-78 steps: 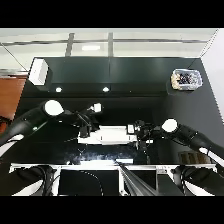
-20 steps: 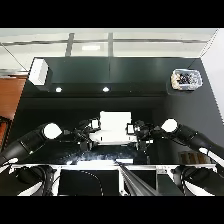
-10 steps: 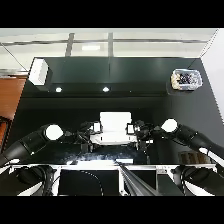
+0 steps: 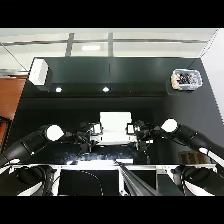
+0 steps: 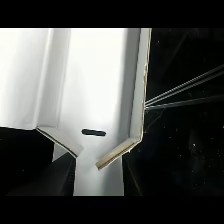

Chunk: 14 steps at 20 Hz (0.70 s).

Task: Fold the box and place the chain.

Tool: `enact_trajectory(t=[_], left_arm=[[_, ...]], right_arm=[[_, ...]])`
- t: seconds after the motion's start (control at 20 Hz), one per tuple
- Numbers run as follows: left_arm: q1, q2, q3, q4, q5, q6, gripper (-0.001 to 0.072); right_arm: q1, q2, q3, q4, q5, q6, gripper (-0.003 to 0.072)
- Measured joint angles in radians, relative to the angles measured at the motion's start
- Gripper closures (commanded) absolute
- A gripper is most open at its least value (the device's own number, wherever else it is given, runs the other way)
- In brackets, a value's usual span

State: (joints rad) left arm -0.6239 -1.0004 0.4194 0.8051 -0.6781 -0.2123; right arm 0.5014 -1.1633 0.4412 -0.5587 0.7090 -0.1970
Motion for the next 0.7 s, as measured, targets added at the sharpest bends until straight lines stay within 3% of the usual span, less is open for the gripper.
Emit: enact_trajectory(t=[0.2,0.25,0.4,0.7], left_arm=[[0.0,0.0,0.0,-0.041,0.014,0.0,0.0384],[0.0,0.0,0.0,-0.052,0.02,0.001,0.0444],[-0.005,-0.003,0.0,-0.088,0.039,0.003,0.0491],[-0.06,-0.044,0.0,-0.148,0.094,0.003,0.049]], right_arm=[[0.0,0.0,0.0,0.0,0.0,0.0,0.0205],[0.0,0.0,0.0,0.0,0.0,0.0,0.0206],[0.0,0.0,0.0,0.0,0.0,0.0,0.0206],[0.0,0.0,0.0,-0.003,0.0,-0.001,0.0205]])
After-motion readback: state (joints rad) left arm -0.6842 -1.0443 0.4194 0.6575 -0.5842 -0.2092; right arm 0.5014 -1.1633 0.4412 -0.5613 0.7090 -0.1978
